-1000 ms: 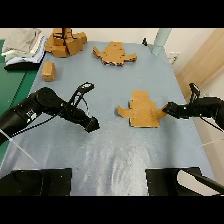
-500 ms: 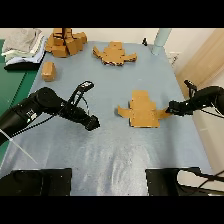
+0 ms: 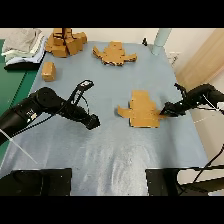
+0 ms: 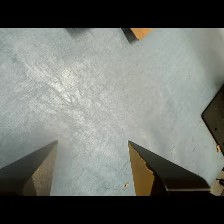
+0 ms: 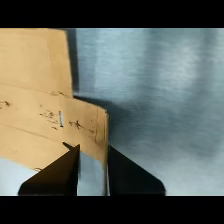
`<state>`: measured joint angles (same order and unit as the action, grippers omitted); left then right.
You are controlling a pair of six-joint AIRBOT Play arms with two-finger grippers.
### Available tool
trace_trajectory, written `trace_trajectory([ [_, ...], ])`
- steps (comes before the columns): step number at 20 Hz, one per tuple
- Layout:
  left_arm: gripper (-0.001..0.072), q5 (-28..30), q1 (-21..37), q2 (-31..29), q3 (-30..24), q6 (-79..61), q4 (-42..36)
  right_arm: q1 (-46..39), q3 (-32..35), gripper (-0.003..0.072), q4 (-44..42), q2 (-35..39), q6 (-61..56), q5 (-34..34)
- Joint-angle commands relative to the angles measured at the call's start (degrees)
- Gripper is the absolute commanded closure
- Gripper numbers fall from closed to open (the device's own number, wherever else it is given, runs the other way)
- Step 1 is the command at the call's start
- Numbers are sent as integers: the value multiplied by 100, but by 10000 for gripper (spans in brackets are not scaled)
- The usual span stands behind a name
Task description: Fold the box.
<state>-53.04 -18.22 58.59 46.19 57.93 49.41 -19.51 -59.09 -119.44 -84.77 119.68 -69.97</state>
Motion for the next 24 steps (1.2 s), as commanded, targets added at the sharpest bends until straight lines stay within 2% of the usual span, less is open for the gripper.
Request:
trace_trajectory([
  [1, 22, 61, -2, 0, 0, -2, -37, -2, -24, 424, -658, -111, 398, -131],
  [2, 22, 61, -2, 0, 0, -2, -37, -2, -24, 427, -791, -111, 490, -203],
  [4, 22, 57, -2, 0, 0, 0, -44, 31, -24, 551, -894, -111, 608, -409],
  [5, 22, 57, -2, 0, 0, 0, -83, 83, -24, 554, -901, -111, 619, -459],
  [6, 22, 52, -2, -2, 0, 0, -153, 164, -24, 635, -946, -111, 616, -494],
  [7, 22, 57, -2, -2, 0, 0, -238, 260, -24, 685, -1043, -109, 614, -518],
  [12, 22, 50, -2, 0, 0, 0, -577, 1058, 59, 686, -1716, -70, 275, -457],
  [14, 22, 0, -2, 0, 0, 59, -782, 1443, 376, 686, -1779, 122, 212, -101],
  [17, 22, 13, 46, 0, 17, 232, -975, 1926, 1320, 686, -1799, 758, 72, 678],
  [22, 22, 109, 682, 0, 17, 229, -973, 2743, 3047, 686, -1838, 2155, -92, 1478],
  [24, 22, 310, 793, 0, 17, -22, -966, 3143, 3499, 686, -1836, 2675, -262, 2094],
])
